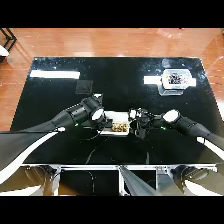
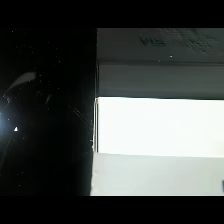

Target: Fold the box and place the chain.

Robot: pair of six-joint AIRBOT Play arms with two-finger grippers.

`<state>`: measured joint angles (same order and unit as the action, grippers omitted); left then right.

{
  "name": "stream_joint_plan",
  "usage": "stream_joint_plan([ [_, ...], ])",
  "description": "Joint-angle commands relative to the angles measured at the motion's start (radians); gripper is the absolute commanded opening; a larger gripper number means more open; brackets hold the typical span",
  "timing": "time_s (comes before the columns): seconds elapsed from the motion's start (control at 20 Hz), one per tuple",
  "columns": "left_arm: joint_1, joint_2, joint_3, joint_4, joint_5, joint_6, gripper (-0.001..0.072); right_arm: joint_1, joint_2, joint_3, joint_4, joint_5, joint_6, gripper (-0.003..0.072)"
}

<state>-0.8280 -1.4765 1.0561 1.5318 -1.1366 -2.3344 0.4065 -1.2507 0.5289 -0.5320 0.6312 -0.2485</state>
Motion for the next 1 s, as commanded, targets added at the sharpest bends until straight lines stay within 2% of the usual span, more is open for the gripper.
stream_joint_plan([
  [0.0, 0.000, 0.000, 0.000, 0.000, 0.000, 0.000, 0.0024, 0.000, 0.000, 0.001, 0.007, -0.008, 0.031, 0.0701],
  [0.1, 0.000, 0.000, 0.000, 0.000, 0.000, 0.000, 0.0024, 0.000, 0.000, 0.002, 0.006, -0.007, 0.048, 0.0687],
  [0.15, 0.000, 0.000, 0.000, 0.000, 0.000, 0.000, 0.0024, 0.000, 0.000, 0.002, 0.003, -0.007, 0.056, 0.0528],
  [0.2, 0.000, 0.000, 0.000, 0.000, 0.000, 0.000, 0.0024, 0.000, 0.000, 0.003, 0.003, -0.008, 0.061, 0.0462],
  [0.3, 0.000, 0.000, 0.000, 0.000, 0.000, 0.000, 0.0024, 0.000, 0.000, 0.003, 0.003, -0.007, 0.061, 0.0458],
  [0.35, 0.000, 0.000, 0.000, 0.000, 0.000, 0.000, 0.0024, 0.000, 0.000, 0.003, 0.003, -0.007, 0.062, 0.0326],
  [0.4, 0.000, 0.000, 0.000, 0.000, 0.000, 0.000, 0.0024, 0.000, 0.000, 0.003, 0.003, -0.007, 0.062, 0.0107],
  [0.45, 0.000, 0.000, 0.000, 0.000, -0.001, 0.000, 0.0024, 0.000, 0.000, 0.003, 0.003, -0.007, 0.064, 0.0022],
  [0.75, 0.000, 0.000, 0.000, 0.000, -0.002, 0.000, 0.0024, -0.014, 0.054, 0.003, -0.019, 0.001, 0.265, 0.0021],
  [0.95, 0.000, 0.000, 0.000, 0.000, -0.001, 0.000, 0.0024, -0.046, 0.204, 0.003, -0.093, 0.066, 0.435, 0.0021],
])
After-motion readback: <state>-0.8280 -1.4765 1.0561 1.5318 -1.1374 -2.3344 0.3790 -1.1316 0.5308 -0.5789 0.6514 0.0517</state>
